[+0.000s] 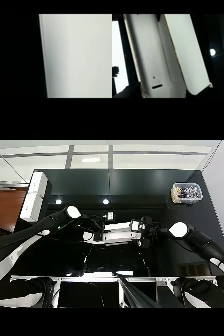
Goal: Fold the box and place the chain.
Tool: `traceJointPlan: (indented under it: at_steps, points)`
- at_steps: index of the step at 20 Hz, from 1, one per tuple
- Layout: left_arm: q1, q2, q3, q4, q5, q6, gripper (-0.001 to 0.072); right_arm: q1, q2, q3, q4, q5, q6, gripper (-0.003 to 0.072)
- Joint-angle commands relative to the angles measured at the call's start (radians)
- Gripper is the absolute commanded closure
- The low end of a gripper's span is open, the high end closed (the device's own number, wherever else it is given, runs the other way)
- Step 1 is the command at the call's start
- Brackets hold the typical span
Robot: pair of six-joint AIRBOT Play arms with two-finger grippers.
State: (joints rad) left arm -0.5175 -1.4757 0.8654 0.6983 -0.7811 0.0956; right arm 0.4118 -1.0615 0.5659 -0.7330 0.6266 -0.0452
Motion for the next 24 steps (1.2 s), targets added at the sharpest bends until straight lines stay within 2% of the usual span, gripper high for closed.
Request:
traceJointPlan:
  at_steps: [1, 11, 15, 17, 21, 24]
  points:
    - [0.000, 0.000, 0.000, 0.001, -0.004, 0.002, 0.0682, -0.001, 0.001, 0.006, 0.000, -0.015, -0.008, -0.0011]
    - [0.000, 0.000, 0.000, 0.001, -0.006, 0.002, 0.0682, -0.025, 0.001, 0.006, -0.002, -0.018, -0.003, -0.0011]
    - [0.000, 0.000, 0.000, 0.001, -0.008, 0.002, 0.0682, -0.068, -0.001, 0.006, 0.005, 0.072, -0.015, -0.0011]
    - [0.000, 0.000, 0.000, 0.000, -0.005, 0.002, 0.0682, -0.056, -0.010, 0.003, 0.062, 0.098, -0.066, -0.0011]
    - [0.000, 0.000, 0.000, 0.001, -0.005, 0.002, 0.0682, -0.050, -0.091, 0.002, 0.280, 0.095, -0.341, -0.0011]
    - [0.000, 0.000, 0.000, 0.001, -0.005, 0.002, 0.0682, -0.050, -0.124, 0.002, 0.283, 0.131, -0.352, -0.0012]
